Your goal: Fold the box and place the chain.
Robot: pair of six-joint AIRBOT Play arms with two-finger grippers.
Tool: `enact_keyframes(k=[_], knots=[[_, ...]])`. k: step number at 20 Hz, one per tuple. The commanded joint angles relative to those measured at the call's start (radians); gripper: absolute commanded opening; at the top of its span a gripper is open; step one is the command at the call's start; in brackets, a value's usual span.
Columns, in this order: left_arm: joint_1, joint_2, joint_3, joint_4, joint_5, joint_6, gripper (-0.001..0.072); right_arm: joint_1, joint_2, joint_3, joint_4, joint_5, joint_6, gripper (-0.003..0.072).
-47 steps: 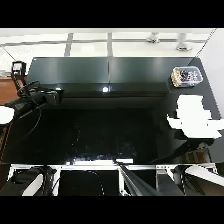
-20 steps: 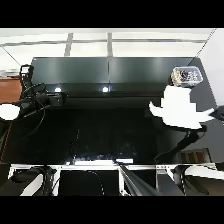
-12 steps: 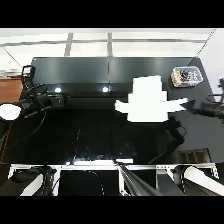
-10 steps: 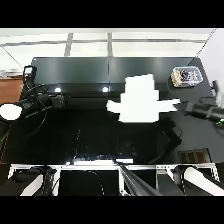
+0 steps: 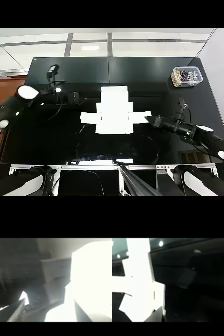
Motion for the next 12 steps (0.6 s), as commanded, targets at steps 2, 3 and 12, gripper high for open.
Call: enact_keyframes(k=[2, 3, 12], knots=[[-0.004, -0.215, 0.143, -0.092, -0.169, 0.027, 0.069, 0.076, 0.003, -0.013, 0.024, -0.052, -0.014, 0.0015], [-0.007, -0.255, 0.164, -0.097, -0.2, 0.026, 0.0691, 0.084, 0.003, -0.013, 0.021, -0.063, -0.014, 0.0015], [-0.077, -0.523, 0.322, -0.289, -0.586, 0.23, 0.069, 0.11, 0.003, -0.013, 0.018, -0.089, -0.014, 0.0015]])
